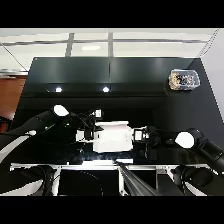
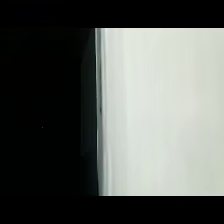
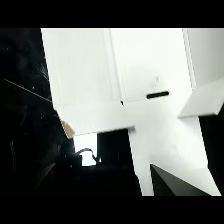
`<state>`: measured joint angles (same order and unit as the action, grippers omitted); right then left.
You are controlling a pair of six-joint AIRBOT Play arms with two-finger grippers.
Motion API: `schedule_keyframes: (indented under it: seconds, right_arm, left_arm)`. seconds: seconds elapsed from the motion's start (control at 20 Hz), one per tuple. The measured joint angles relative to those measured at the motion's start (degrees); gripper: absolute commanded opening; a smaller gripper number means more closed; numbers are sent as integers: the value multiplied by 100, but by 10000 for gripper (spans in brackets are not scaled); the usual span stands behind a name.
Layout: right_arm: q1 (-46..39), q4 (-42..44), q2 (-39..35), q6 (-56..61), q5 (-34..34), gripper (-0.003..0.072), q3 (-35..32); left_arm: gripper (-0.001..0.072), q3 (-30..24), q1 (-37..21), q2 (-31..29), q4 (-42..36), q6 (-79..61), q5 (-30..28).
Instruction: Fold the box and place the chain.
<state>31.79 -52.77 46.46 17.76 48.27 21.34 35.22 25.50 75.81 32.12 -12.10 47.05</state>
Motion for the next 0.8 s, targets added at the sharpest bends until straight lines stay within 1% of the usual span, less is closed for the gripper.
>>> schedule_keyframes:
  seconds: [0.15,0.4,0.65,0.8]
  right_arm:
    - [212,168,251,-170,-332,677,-42]
    - [575,796,699,-927,-907,677,-61]
    - [953,1132,844,-1239,-1292,677,-66]
    - [1036,1453,866,-1263,-1613,677,11]
  left_arm:
    - [28,0,2,0,4,-4,-2]
    - [28,0,7,0,2,-11,0]
    - [28,0,13,0,2,-11,7]
    - [28,0,13,0,2,-11,28]
